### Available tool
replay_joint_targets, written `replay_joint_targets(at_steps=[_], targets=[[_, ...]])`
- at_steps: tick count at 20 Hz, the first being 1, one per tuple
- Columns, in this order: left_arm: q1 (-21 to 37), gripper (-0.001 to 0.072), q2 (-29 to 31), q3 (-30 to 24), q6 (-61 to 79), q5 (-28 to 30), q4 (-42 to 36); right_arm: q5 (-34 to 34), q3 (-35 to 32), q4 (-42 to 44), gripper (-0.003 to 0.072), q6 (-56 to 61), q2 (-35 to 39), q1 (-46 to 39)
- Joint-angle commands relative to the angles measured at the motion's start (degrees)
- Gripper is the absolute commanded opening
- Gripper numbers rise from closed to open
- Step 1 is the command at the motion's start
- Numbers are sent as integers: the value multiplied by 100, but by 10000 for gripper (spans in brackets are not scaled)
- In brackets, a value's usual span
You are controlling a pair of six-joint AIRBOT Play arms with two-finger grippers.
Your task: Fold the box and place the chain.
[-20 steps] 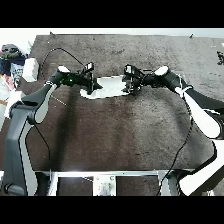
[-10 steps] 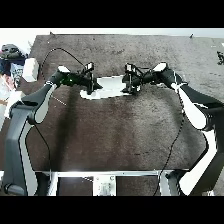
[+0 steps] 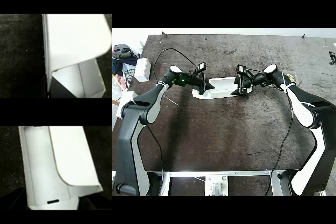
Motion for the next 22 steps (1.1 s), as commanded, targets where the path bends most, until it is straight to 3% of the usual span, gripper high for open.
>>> replay_joint_targets(at_steps=[1,22], targets=[[-2,13,-2,0,-2,9,-4,243,7,94,661,120,-181,7],[-2,13,-4,0,-2,9,-4,173,4,-2,659,7,-299,63]])
